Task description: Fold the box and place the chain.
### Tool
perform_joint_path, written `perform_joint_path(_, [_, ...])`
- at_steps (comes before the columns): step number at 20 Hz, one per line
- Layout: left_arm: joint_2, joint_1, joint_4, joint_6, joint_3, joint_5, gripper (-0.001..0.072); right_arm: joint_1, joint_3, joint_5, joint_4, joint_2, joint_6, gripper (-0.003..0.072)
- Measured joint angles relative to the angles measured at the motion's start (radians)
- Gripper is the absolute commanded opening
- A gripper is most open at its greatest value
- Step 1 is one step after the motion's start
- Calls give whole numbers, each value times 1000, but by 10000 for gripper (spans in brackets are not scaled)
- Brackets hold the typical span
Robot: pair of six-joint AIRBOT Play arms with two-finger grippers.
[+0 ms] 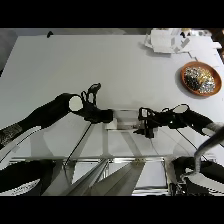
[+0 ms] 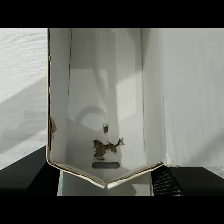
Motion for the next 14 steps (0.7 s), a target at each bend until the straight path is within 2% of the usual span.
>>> perform_joint_path(4, [-23, -32, 48, -97, 42, -9, 401, 0, 0, 0, 0, 0, 0, 340])
perform_joint_path(14, [-41, -72, 140, -289, 72, -43, 390, 0, 0, 0, 0, 0, 0, 340])
